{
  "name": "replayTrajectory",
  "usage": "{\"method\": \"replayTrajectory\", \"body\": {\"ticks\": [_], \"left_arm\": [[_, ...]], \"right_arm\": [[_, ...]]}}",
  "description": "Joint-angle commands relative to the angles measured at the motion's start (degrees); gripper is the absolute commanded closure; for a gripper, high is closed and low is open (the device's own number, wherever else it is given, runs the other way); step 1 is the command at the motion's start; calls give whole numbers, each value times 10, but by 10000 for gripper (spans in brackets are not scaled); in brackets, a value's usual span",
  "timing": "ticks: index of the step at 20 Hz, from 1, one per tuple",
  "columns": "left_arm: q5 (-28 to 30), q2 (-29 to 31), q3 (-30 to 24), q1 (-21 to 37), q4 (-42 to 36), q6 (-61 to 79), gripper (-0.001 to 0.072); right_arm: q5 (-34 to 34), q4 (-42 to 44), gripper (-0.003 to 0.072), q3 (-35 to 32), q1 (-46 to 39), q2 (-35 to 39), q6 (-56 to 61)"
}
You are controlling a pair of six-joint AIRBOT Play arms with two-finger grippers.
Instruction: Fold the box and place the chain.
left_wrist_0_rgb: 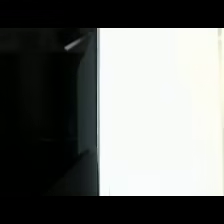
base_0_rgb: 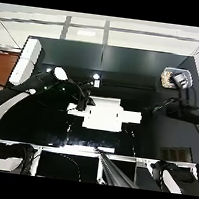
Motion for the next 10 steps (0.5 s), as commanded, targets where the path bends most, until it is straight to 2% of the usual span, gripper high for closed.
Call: {"method": "replayTrajectory", "body": {"ticks": [1, 3, 7, 10], "left_arm": [[20, 3, -5, -16, 2, 17, 685], [7, 3, -5, -16, 2, 16, 685], [3, 3, -5, -18, 10, -22, 685], [3, 3, -5, -26, 15, -38, 685]], "right_arm": [[-60, 41, 93, -61, 56, -3, -137], [-78, 41, 44, -86, 105, -16, -171], [-113, 40, 44, -106, 193, -59, -226], [-120, 39, 45, -106, 235, -88, -344]]}}
